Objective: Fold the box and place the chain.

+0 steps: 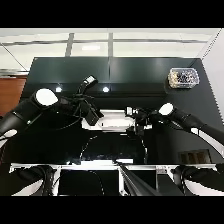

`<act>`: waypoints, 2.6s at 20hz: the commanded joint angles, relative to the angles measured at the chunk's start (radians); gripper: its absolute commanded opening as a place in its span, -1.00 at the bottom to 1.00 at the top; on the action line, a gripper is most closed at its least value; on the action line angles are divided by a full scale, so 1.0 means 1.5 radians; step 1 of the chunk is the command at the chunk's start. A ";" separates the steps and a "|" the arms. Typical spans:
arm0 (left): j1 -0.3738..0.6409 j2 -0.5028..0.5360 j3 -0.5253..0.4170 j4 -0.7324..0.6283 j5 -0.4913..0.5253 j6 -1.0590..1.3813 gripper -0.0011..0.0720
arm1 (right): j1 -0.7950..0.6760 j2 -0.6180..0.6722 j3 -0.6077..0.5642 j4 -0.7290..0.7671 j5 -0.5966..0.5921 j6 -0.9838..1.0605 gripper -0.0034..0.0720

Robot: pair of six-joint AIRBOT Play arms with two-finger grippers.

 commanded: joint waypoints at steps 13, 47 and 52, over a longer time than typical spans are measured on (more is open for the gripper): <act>-0.012 -0.181 0.011 -0.048 0.157 0.035 -0.91 | 0.001 0.000 -0.001 0.000 0.001 0.000 0.31; 0.023 -0.070 -0.069 0.045 0.009 0.581 0.97 | 0.001 0.000 -0.001 0.001 0.001 0.000 0.31; 0.023 -0.114 -0.069 0.041 0.058 0.584 0.97 | 0.001 0.000 -0.001 0.001 0.001 0.000 0.31</act>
